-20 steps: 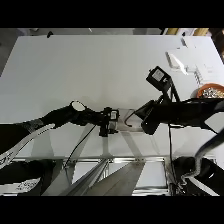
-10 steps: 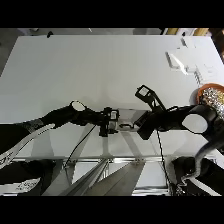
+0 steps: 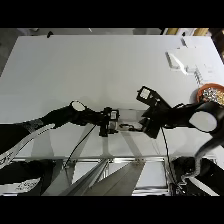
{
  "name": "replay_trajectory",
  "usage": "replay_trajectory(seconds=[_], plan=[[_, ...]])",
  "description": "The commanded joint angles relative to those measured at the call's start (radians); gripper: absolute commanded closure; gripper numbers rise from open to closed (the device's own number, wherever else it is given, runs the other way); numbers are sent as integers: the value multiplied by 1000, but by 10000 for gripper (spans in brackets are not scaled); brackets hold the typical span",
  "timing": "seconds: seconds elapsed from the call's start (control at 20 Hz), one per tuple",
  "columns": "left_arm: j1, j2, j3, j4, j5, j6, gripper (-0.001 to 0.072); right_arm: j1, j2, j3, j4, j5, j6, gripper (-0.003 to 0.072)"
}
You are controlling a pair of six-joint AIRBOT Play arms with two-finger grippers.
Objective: Fold the box and place the chain.
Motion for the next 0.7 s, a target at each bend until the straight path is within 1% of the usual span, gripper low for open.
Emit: replay_trajectory(seconds=[0.0, 0.05, 0.1, 0.35, 0.4, 0.45, 0.5, 0.65], plan=[[-1, 0, 0, 0, 0, 0, 388, -146, 62, 26, -45, 61, -471, 384], [-1, 0, 0, 0, 0, 0, 388, -194, 60, 26, -45, 61, -589, 386], [0, 0, 0, 0, 0, 0, 388, -232, 49, 26, -45, 61, -659, 387], [0, 0, 0, 0, 0, 0, 388, -357, -90, 25, -72, 63, -785, 391], [-1, 0, 0, 0, 0, 0, 388, -372, -122, 25, -71, 65, -816, 419], [0, 0, 0, 0, 0, 0, 388, -378, -154, 25, -72, 69, -837, 471], [-1, 0, 0, 0, 0, 0, 388, -378, -182, 24, -75, 73, -858, 501], [0, 0, 0, 0, 0, 0, 388, -377, -253, -8, -71, 56, -972, 507]])
